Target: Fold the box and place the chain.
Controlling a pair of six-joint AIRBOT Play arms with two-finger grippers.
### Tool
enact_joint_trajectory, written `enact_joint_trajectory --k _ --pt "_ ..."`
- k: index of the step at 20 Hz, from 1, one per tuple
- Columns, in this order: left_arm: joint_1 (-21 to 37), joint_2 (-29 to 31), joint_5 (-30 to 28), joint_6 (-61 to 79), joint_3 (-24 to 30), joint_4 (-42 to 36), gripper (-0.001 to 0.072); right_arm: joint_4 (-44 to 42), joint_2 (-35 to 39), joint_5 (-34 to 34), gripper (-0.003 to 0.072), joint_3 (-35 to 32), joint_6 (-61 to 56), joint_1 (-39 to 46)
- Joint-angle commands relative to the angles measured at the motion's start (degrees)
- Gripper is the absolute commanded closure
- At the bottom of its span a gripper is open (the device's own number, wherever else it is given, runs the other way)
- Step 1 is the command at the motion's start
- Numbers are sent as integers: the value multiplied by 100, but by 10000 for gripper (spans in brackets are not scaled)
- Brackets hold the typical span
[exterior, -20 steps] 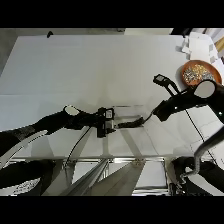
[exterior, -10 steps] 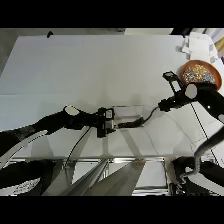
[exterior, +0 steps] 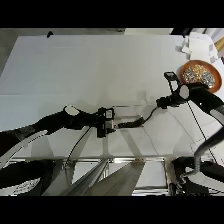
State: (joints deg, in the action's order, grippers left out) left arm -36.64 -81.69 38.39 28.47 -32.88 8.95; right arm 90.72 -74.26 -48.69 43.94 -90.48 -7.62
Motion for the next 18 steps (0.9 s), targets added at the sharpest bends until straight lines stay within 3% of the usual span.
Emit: enact_joint_trajectory --k 1,7,9,10,18 --pt "0 0 -2 2 -4 2 397 2 -129 151 393 4 -122 0" --pt "0 0 0 2 -4 2 397 4 -286 236 444 2 -120 0" --pt "0 0 -2 2 -4 2 397 -4 -326 221 570 2 -118 0" --pt "0 0 0 2 -4 2 397 -4 -323 201 674 2 -103 0" --pt "0 0 0 2 -4 2 397 -4 184 11 673 2 -50 0"
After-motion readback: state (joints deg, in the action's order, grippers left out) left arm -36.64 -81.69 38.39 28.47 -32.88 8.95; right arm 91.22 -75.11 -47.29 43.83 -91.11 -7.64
